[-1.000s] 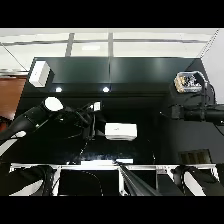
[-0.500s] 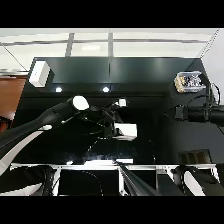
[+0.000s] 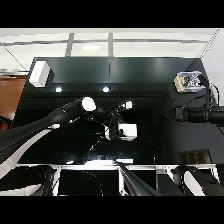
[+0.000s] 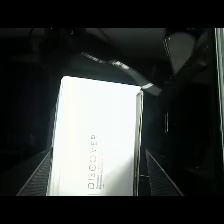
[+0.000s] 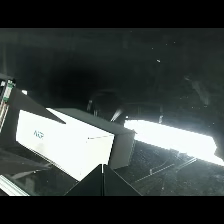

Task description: Fold the box and place the chain.

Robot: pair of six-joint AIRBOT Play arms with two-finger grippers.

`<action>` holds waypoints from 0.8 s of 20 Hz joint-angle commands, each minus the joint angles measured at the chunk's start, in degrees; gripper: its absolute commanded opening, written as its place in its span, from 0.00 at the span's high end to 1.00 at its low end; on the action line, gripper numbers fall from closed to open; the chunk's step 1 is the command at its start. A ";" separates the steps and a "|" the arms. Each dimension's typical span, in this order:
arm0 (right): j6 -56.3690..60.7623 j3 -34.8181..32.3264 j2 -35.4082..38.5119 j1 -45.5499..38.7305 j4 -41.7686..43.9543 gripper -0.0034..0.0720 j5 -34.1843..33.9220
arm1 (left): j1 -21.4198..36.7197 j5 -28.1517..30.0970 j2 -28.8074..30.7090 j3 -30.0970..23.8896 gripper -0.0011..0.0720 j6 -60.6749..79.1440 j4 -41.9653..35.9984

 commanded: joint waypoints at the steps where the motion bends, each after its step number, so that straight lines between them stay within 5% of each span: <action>1: -0.28 0.07 0.02 -0.02 -0.04 0.95 -0.26 | -0.33 -0.85 -0.33 0.13 0.01 -0.20 2.99; 13: -0.57 0.07 0.02 -0.02 -0.07 0.95 -1.46 | -6.43 6.97 -2.93 0.13 0.01 -2.80 11.82; 14: -0.57 0.07 0.02 -0.02 -0.07 0.95 -1.49 | -6.80 5.01 -2.29 0.31 0.09 -4.48 12.24; 15: -0.57 0.07 0.02 -0.02 -0.04 0.95 -1.31 | -6.80 3.10 -1.25 0.59 0.35 -9.07 13.77; 16: -0.57 0.07 0.02 -0.02 -0.04 0.95 -1.27 | -6.32 1.57 0.33 0.83 0.50 -16.35 17.38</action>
